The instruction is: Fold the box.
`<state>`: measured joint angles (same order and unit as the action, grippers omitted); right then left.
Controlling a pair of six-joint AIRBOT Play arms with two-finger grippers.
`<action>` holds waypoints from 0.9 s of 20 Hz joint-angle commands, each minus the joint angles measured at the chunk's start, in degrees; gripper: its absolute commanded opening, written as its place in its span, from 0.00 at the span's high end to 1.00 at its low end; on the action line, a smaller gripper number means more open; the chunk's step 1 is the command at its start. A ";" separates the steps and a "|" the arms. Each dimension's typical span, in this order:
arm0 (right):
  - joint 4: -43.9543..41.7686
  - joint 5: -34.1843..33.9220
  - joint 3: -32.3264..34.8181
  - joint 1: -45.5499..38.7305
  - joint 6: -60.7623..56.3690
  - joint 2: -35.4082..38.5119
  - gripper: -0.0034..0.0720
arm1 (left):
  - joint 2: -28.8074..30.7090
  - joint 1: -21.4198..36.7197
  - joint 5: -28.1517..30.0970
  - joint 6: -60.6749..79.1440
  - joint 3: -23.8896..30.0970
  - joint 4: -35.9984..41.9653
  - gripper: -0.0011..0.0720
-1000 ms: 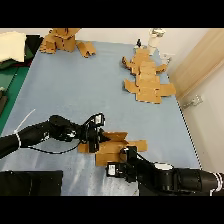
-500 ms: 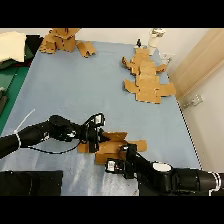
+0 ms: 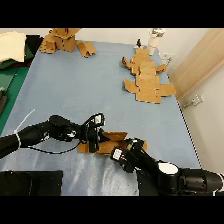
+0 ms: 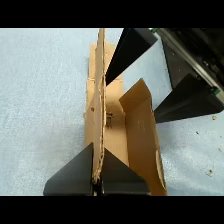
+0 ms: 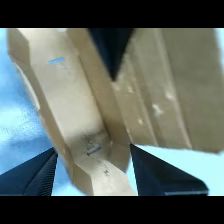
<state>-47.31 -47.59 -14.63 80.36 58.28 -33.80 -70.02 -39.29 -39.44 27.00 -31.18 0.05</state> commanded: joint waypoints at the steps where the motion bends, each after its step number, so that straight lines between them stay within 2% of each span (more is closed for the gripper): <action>1: -1.01 -4.04 -0.02 -0.07 -1.77 2.82 0.02 | 0.00 0.04 -0.02 0.00 -0.07 -0.02 0.97; 5: -0.63 -3.58 0.50 -0.09 -1.68 2.69 0.02 | 0.00 0.04 -0.02 0.00 -0.07 -0.02 0.97; 8: -0.48 0.28 1.29 -1.36 1.07 2.80 0.02 | 0.00 0.02 -0.02 0.00 -0.07 -0.02 0.97; 11: -2.91 6.19 1.27 -7.87 8.28 2.80 0.02 | 0.00 0.02 -0.02 0.00 -0.07 -0.02 0.97; 13: -10.40 11.50 1.27 -14.32 18.49 2.80 0.02 | 0.00 0.02 -0.02 0.00 -0.07 -0.02 0.97; 15: -23.89 15.21 1.25 -21.94 33.48 2.80 0.02 | 0.02 0.04 -0.02 0.00 -0.07 -0.02 0.97; 18: -45.81 16.70 1.22 -32.11 59.56 2.71 0.02 | 0.00 0.02 -0.02 0.00 -0.07 -0.02 0.97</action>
<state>-72.34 -34.74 -13.41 57.01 92.95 -31.07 -70.02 -39.29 -39.46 26.98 -31.18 0.05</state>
